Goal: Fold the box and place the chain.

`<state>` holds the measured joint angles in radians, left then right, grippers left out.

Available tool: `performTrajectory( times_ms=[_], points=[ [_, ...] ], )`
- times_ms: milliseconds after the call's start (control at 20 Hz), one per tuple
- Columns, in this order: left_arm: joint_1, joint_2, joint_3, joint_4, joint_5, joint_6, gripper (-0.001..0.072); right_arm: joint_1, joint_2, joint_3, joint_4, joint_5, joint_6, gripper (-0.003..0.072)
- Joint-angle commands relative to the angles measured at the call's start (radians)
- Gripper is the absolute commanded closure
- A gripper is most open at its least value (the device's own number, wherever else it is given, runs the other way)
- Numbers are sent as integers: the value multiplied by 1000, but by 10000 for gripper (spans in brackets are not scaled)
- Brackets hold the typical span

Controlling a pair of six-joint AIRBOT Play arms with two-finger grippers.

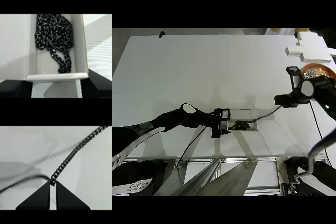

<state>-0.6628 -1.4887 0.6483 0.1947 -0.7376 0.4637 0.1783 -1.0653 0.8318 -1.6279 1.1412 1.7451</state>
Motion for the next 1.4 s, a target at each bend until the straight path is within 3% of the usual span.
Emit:
performTrajectory(
  times_ms=[0, 300, 500, 650, 950, 1350],
  points=[
    [0, 0, 1, 0, 0, 0, 490, 69, 209, 1, 57, 111, -24, 670],
    [0, 0, 1, 0, 0, 0, 490, 271, 472, 1, 214, 131, 23, 669],
    [0, 0, 1, 0, 0, 0, 490, 392, 508, 1, 227, 124, 95, 669],
    [0, 0, 1, 0, 0, 0, 490, 488, 508, 1, 246, 52, 118, 669],
    [0, 0, 1, 0, 0, 0, 490, 602, 472, 0, 237, -90, 163, 669],
    [0, 0, 1, 0, 0, 0, 490, 602, 208, -2, 185, -98, 162, 668]
  ],
)
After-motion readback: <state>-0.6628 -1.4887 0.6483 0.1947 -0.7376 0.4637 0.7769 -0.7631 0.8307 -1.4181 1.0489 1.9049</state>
